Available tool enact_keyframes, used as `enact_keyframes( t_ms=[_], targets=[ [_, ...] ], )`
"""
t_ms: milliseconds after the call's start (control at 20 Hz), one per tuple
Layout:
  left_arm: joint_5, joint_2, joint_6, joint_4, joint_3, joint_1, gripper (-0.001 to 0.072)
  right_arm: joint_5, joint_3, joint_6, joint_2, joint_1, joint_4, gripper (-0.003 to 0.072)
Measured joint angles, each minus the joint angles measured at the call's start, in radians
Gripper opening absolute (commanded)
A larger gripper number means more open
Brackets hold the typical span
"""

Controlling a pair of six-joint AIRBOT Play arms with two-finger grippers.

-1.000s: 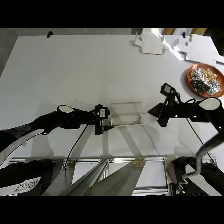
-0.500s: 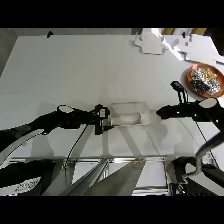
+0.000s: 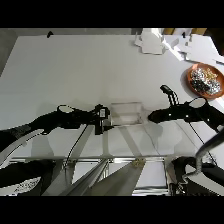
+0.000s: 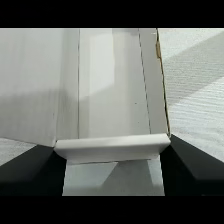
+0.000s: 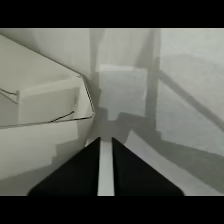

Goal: Fold the box and place the chain.

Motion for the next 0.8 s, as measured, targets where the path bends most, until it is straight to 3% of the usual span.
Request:
enact_keyframes(
  t_ms=[150, 500, 700, 800],
  targets=[
    [0.0, 0.0, 0.0, 0.0, 0.0, 0.0, 0.0029, 0.021, 0.0, 0.0, 0.042, 0.003, 0.04, 0.0318],
    [0.0, 0.0, 0.0, 0.0, 0.0, 0.0, 0.0029, 0.065, 0.0, 0.003, 0.069, 0.01, 0.13, 0.0353],
    [0.0, 0.0, 0.0, 0.0, 0.0, 0.0, 0.0029, 0.047, 0.0, 0.032, 0.071, 0.064, 0.109, 0.0465],
    [0.0, 0.0, 0.0, 0.0, 0.0, 0.0, 0.0029, 0.006, 0.001, 0.074, 0.072, 0.106, 0.083, 0.0459]
  ],
)
